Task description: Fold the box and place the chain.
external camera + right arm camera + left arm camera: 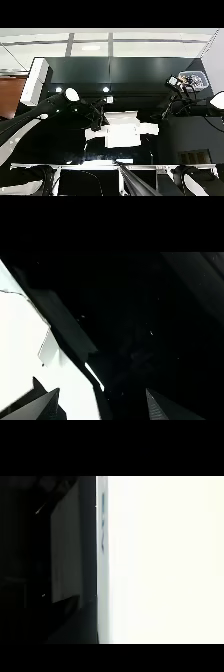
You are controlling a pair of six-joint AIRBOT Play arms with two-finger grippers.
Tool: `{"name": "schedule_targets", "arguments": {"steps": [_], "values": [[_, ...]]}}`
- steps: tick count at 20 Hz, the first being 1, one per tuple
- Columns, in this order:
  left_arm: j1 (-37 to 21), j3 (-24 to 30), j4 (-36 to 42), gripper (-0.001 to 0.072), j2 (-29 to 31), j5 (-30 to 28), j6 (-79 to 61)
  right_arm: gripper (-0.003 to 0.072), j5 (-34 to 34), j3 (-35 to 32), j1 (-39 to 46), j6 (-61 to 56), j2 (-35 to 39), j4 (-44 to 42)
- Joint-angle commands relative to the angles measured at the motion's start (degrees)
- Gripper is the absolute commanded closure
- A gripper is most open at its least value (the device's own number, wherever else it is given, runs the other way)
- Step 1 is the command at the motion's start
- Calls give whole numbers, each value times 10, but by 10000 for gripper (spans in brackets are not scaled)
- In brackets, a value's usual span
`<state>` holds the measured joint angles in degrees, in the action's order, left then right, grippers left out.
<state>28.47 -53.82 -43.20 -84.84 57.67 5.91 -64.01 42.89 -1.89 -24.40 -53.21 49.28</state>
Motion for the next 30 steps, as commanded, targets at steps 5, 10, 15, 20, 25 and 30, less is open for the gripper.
{"name": "schedule_targets", "arguments": {"steps": [5,10,15,20,25,30], "values": [[5,1,-25,687,-22,-47,-17,68,25,-80,-80,33,-1,-21],[5,1,-30,686,-33,-48,-17,68,135,-144,-155,77,-2,45],[5,-1,-31,686,-39,-49,-18,68,146,-147,-192,77,-3,88],[5,-1,-31,685,-39,-50,-19,68,163,-153,-248,78,-30,60],[5,-1,-31,685,-39,-49,-19,68,186,-161,-283,80,-39,29],[5,-1,-31,685,-39,-49,-19,68,274,-159,-286,80,-38,-7]]}}
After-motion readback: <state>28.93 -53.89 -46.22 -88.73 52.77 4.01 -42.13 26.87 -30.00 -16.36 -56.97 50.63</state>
